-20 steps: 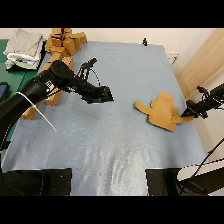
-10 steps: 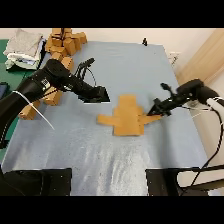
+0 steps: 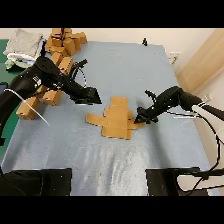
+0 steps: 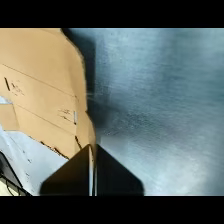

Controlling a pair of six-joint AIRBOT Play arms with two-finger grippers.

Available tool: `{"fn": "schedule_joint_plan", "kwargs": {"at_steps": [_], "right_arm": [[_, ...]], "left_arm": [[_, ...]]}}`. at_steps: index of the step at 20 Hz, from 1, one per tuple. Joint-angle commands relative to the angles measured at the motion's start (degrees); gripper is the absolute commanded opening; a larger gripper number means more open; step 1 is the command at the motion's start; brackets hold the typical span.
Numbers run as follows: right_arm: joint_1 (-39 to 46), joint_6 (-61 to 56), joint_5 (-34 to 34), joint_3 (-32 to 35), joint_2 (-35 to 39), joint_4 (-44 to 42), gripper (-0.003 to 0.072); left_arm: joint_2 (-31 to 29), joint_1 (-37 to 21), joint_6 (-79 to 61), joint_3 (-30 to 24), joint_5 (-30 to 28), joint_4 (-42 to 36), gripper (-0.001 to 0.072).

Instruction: Fold the box.

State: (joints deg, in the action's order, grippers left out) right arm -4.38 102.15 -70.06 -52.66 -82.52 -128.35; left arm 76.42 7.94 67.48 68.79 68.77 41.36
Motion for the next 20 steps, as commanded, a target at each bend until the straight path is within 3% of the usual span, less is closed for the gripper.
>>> {"fn": "schedule_joint_plan", "kwargs": {"at_steps": [1,4,9,13,17,20], "right_arm": [[-2.12,4.22,0.37,0.24,0.02,-2.40,0.0005],[-6.75,11.63,2.10,0.72,1.70,-3.76,0.0005],[-14.29,13.88,13.11,7.28,10.12,-0.61,0.0004],[-16.31,13.86,13.68,9.66,14.78,1.01,0.0005],[-16.44,13.86,13.57,9.73,15.82,1.18,0.0004],[-16.44,13.90,13.66,9.73,15.80,1.27,0.0005]], "left_arm": [[0.09,-0.55,-3.61,0.07,0.13,0.48,0.0591],[1.73,-1.31,-5.60,0.07,-0.79,0.63,0.0591],[9.35,-6.67,-6.21,0.07,2.45,-1.22,0.0592],[15.10,-7.54,-10.95,0.07,2.21,-5.88,0.0592],[19.71,-7.48,-11.15,0.07,0.26,-5.88,0.0591],[22.36,-6.64,-14.40,0.07,1.99,-9.25,0.0591]]}}
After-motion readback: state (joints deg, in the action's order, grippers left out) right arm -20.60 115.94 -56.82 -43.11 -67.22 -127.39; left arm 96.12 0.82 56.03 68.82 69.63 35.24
